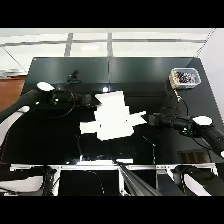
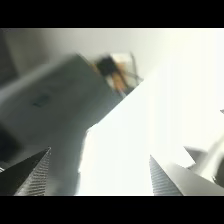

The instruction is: Fold the box and place the chain.

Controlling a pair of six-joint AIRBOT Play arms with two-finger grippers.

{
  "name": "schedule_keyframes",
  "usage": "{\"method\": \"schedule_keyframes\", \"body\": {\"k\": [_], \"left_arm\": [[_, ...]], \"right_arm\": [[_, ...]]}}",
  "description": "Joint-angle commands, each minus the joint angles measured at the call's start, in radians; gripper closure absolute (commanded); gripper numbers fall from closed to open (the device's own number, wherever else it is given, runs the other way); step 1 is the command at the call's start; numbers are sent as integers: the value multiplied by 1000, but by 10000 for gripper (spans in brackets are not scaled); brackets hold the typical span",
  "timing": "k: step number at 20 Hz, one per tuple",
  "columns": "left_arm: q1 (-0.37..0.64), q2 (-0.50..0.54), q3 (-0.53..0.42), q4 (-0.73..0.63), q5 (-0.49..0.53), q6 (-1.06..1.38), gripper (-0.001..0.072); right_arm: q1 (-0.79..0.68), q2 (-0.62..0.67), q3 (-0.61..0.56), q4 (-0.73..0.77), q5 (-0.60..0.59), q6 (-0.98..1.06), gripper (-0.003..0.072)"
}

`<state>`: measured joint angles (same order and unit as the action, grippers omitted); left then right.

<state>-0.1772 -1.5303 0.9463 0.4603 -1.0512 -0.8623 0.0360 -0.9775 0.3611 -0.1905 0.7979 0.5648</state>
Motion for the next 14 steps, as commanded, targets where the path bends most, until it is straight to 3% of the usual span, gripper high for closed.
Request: {"method": "schedule_keyframes", "body": {"k": [1,4,5,7,11,14], "left_arm": [[-22,-149,111,-21,-268,86,2],[-35,-188,131,-15,-320,169,39],[-37,-191,133,3,-333,210,99],[-47,-193,143,93,-355,217,111],[-95,-204,179,223,-333,216,397],[-112,-213,200,209,-321,215,457]], "right_arm": [[14,2,-2,3,-13,-1,673],[15,2,-2,3,-13,-1,673],[15,2,-2,3,-13,-1,673],[15,2,-2,3,-13,-1,672],[15,2,-2,-3,-12,-1,672],[15,2,-2,-4,-8,-1,672]]}}
